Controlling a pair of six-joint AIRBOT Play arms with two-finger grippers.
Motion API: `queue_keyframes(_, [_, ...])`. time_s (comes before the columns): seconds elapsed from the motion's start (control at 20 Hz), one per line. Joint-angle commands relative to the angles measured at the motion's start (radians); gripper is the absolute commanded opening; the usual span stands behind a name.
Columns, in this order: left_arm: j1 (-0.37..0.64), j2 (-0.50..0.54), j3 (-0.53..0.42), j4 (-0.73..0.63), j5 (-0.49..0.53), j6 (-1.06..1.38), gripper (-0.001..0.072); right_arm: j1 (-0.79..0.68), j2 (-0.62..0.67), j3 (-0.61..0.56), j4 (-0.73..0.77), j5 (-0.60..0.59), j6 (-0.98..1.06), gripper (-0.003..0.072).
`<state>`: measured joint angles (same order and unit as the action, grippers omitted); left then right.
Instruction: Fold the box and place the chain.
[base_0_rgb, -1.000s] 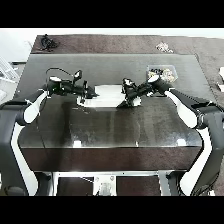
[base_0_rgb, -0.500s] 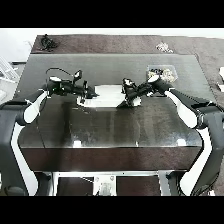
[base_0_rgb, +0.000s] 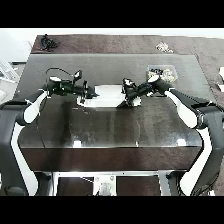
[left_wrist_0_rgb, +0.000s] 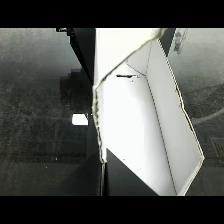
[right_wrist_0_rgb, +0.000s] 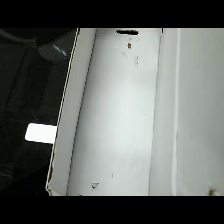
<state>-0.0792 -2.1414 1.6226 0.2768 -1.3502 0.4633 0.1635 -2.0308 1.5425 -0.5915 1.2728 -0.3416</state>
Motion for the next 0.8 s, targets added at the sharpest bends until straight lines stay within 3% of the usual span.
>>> queue_keyframes(0.0, [0.0,0.001,0.001,0.0,0.0,0.0,0.0021,0.0,-0.001,0.0,0.0,0.0,0.0,0.0563])
queue_keyframes(0.65, [0.0,0.002,0.002,-0.042,-0.001,0.002,0.0025,0.0,-0.001,0.0,0.0,0.0,0.0,0.0564])
queue_keyframes(0.7, [0.0,0.002,0.002,-0.051,-0.002,0.013,0.0282,0.0,-0.001,0.0,0.0,0.0,0.0,0.0564])
queue_keyframes(0.75, [0.0,0.002,0.002,-0.062,-0.003,0.013,0.047,0.0,-0.001,0.0,0.0,0.0,0.0,0.0564])
